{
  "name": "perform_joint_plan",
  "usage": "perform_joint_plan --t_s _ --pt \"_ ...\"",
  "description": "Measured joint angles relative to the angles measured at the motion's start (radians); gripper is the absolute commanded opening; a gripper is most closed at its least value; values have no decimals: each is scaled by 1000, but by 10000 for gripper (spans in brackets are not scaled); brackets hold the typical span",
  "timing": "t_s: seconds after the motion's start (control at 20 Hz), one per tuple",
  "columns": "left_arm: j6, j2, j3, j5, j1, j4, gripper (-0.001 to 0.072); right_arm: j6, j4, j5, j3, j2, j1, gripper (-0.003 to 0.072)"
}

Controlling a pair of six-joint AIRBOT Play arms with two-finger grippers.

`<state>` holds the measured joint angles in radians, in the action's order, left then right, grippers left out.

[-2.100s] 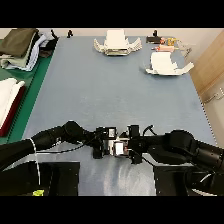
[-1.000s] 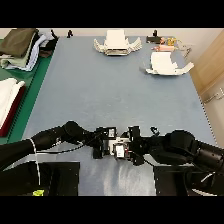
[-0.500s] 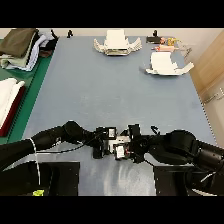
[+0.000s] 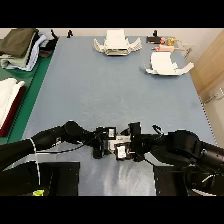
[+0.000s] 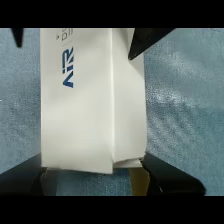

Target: Fold the box.

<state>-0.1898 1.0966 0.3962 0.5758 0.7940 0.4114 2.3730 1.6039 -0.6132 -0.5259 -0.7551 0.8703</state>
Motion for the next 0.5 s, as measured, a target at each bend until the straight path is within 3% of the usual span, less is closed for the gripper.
perform_joint_plan --t_s 0.15,0.2,0.5 --pt "0 0 0 0 0 0 597 0 0 4 0 -16 0 373" --pt "0 0 0 -1 0 0 597 0 1 5 0 -25 0 283" --pt "0 0 0 -2 0 0 597 0 47 -2 0 -56 0 280"
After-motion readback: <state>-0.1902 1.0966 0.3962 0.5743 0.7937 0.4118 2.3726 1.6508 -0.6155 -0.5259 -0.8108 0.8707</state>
